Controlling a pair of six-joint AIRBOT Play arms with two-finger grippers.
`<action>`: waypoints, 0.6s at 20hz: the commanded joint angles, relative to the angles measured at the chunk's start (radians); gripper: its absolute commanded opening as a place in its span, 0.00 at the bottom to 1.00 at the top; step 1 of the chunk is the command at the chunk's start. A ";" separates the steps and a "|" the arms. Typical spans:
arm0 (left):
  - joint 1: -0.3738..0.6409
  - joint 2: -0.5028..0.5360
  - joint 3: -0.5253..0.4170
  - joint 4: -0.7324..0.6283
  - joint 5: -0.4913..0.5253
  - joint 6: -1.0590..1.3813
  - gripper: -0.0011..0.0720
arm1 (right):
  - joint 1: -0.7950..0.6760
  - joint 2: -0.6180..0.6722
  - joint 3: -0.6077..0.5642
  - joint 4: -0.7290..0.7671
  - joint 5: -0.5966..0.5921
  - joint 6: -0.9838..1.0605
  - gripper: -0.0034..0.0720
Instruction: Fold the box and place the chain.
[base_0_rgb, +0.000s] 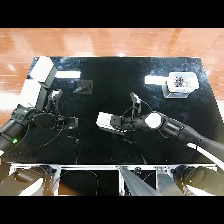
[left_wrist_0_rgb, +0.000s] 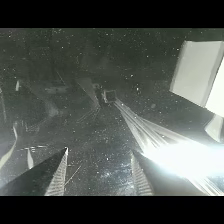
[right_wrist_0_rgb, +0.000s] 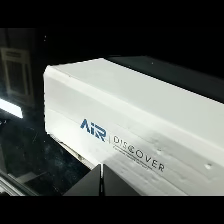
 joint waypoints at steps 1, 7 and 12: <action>0.000 0.000 0.000 -0.002 0.001 0.000 0.70 | -0.001 -0.001 0.000 -0.003 0.000 0.001 0.09; 0.000 0.000 0.000 -0.002 0.003 0.000 0.71 | -0.001 -0.001 0.000 -0.041 -0.001 0.034 0.09; 0.000 0.000 0.000 -0.002 0.003 0.000 0.71 | -0.001 -0.001 0.000 -0.063 0.000 0.056 0.09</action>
